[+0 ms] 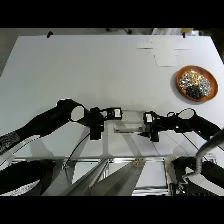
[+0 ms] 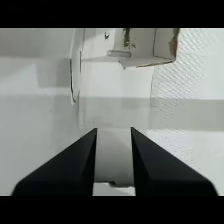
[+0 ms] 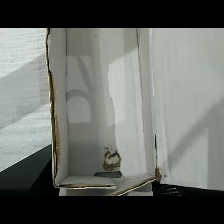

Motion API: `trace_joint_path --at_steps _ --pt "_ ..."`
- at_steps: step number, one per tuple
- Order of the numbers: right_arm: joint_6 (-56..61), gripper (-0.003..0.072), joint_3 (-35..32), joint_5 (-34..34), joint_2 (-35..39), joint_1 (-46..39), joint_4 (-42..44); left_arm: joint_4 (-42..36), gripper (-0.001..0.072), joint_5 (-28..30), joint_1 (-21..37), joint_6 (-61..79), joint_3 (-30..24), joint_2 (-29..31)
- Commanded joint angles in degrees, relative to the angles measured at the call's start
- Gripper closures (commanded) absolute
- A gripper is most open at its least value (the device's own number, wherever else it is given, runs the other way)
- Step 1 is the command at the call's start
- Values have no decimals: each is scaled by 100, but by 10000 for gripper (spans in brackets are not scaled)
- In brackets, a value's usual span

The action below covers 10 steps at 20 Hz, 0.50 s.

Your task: Fold the box and place the chain.

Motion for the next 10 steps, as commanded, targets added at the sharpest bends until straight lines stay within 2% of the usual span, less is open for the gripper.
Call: trace_joint_path --at_steps 1,3,10 --pt "4 278 4 2 -2 0 4 -455 374 476 55 1523 -85 0" --pt "4 278 2 2 -2 0 7 -551 352 826 55 1598 -162 -9" --pt "2 278 4 2 -2 0 4 -638 358 793 35 1598 -166 -323"
